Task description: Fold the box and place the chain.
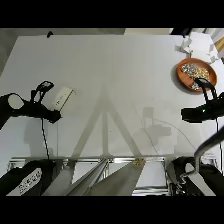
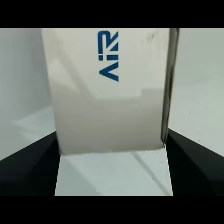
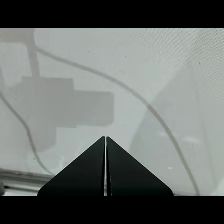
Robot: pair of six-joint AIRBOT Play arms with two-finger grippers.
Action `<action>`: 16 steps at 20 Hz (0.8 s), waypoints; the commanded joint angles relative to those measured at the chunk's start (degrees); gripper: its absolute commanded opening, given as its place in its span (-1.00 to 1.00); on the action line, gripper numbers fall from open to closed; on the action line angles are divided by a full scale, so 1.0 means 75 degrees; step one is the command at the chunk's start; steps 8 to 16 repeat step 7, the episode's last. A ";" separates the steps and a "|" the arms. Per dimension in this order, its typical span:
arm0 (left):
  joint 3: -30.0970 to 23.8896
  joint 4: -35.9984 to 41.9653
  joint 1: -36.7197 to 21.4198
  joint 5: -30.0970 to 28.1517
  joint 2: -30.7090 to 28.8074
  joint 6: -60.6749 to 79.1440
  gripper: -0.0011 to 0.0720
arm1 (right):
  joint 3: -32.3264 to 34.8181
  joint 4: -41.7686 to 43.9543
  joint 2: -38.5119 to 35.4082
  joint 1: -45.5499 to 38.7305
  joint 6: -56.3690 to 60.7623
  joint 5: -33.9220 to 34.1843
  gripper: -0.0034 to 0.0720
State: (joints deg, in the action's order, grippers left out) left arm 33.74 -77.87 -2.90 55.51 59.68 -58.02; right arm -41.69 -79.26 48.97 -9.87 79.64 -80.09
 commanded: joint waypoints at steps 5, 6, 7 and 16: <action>-0.0003 -0.0052 0.0009 0.0498 -0.1524 -0.0044 0.93 | 0.0000 0.0000 -0.0006 -0.0003 0.0003 -0.0003 -0.86; -0.0003 -0.0052 0.0009 0.0554 -0.1588 -0.0044 0.93 | 0.0000 0.0000 -0.0006 -0.0003 0.0003 -0.0003 -0.86; -0.0003 -0.0052 0.0009 0.0592 -0.1603 -0.0044 0.93 | 0.0000 0.0000 -0.0006 -0.0003 0.0003 -0.0003 -0.86; -0.0003 -0.0052 0.0009 0.0592 -0.1603 -0.0044 0.93 | 0.0000 0.0000 -0.0006 -0.0003 0.0003 -0.0003 -0.86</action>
